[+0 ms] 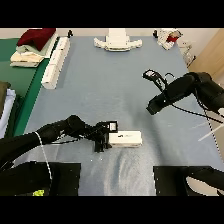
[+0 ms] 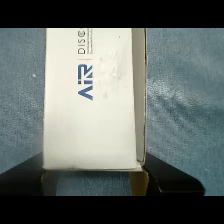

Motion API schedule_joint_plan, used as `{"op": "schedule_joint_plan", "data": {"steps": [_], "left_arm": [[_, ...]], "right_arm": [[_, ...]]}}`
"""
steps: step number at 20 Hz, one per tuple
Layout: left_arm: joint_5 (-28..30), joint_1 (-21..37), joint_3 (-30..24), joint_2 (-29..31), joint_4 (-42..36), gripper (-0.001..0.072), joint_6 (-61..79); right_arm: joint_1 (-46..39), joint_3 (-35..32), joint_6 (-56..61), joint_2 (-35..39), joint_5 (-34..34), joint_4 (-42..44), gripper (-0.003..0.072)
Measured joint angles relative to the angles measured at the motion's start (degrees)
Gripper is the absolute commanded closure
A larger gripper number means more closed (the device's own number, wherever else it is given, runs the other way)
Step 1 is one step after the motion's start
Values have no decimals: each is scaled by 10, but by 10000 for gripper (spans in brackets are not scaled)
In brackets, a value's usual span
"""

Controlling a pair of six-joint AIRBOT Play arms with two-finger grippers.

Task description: Fold the box.

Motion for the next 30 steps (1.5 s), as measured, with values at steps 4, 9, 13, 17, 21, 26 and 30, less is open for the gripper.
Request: {"op": "schedule_joint_plan", "data": {"steps": [4, 9, 13, 17, 21, 26, 30], "left_arm": [[0, 0, 0, 0, 0, 186, 0], [0, 0, 0, 0, 0, 186, 0], [0, 0, 0, 0, 0, 186, -2], [-12, 8, 0, 26, 15, 186, -61], [-30, 80, 1, 107, 94, 186, -239], [-80, 293, 1, 230, 240, 186, -472], [-99, 490, 1, 276, 282, 186, -541]], "right_arm": [[-7, 12, 2, -16, -9, -2, 680], [-10, 16, 4, -20, -14, -4, 680], [-10, 16, 4, -21, -15, -4, 680], [-10, 16, 4, -21, -16, -4, 679], [-10, 16, 4, -21, -16, -4, 680], [-10, 16, 4, -21, -16, -4, 679], [-10, 16, 4, -21, -16, -4, 680]]}}
